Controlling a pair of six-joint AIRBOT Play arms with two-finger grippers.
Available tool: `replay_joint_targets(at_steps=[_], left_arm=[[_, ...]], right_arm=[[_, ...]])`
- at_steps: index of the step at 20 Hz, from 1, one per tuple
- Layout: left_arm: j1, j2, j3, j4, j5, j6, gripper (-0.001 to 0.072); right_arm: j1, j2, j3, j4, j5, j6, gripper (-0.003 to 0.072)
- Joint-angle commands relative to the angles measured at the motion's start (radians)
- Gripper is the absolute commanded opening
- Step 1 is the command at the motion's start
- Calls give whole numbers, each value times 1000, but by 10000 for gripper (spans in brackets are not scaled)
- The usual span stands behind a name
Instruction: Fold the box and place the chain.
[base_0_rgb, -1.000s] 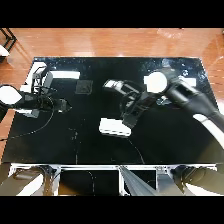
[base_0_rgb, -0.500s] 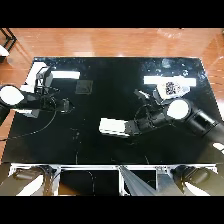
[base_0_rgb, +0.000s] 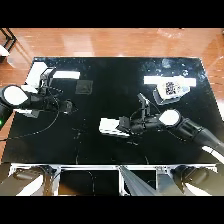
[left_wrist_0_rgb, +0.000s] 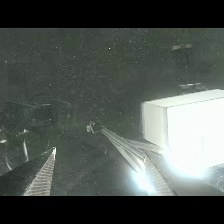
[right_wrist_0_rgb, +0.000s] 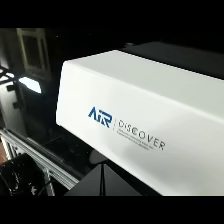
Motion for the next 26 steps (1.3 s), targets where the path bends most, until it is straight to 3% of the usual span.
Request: replay_joint_targets(at_steps=[1,18,22,26], left_arm=[[-1,-1,0,-1,-4,0,641],[-1,-1,0,-1,-7,6,641],[-1,-1,0,-1,-8,8,641],[-2,-1,0,-10,-16,41,641]], right_arm=[[15,-59,-5,118,-63,-81,18],[15,-131,-5,107,-44,-140,18],[15,-78,-4,109,23,-175,18],[-35,64,-4,99,114,-196,18]])
